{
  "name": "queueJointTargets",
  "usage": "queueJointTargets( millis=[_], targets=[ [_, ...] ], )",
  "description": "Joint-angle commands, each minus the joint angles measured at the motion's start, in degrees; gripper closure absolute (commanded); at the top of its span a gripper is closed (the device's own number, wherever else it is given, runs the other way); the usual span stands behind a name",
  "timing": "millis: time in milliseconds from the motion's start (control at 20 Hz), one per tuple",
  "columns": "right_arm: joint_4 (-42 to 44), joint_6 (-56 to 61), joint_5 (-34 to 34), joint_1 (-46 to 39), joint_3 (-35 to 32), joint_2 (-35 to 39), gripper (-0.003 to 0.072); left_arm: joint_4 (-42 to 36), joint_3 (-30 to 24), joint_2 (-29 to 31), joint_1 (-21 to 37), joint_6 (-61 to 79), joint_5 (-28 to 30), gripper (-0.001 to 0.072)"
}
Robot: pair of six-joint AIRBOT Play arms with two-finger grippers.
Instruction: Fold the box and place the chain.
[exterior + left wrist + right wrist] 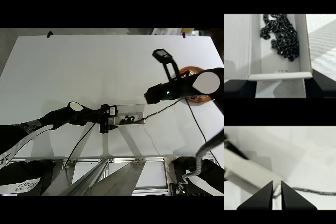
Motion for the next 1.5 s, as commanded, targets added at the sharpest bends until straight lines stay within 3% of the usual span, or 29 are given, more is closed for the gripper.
queueJointTargets(
  millis=[0, 150, 200, 300, 500, 1450],
  targets=[
    [-5.18, 0.13, 1.44, -8.26, -0.15, -2.86, 0.0595, 0.0, 0.0, 0.0, 0.02, 0.02, 0.02, 0.054],
    [-8.68, 2.8, 0.39, -11.43, -4.04, -5.22, 0.0592, 0.0, 0.0, 0.0, 0.02, 0.02, 0.02, 0.054],
    [-10.16, 2.78, -1.16, -11.78, -6.21, -5.22, 0.0555, 0.0, 0.0, 0.0, 0.02, 0.02, 0.02, 0.054],
    [-13.2, 3.02, -4.02, -11.85, -9.9, -5.35, 0.0369, 0.0, 0.0, 0.0, 0.02, 0.02, 0.02, 0.054],
    [-14.51, 4.72, -6.8, -11.85, -13.29, -8.48, 0.0351, 0.0, 0.0, 0.0, 0.02, 0.02, 0.02, 0.054],
    [-14.8, 11.96, -11.26, -11.85, -13.31, -16.2, 0.0377, 0.0, 0.0, 0.0, 0.02, 0.02, 0.02, 0.054]
  ],
)
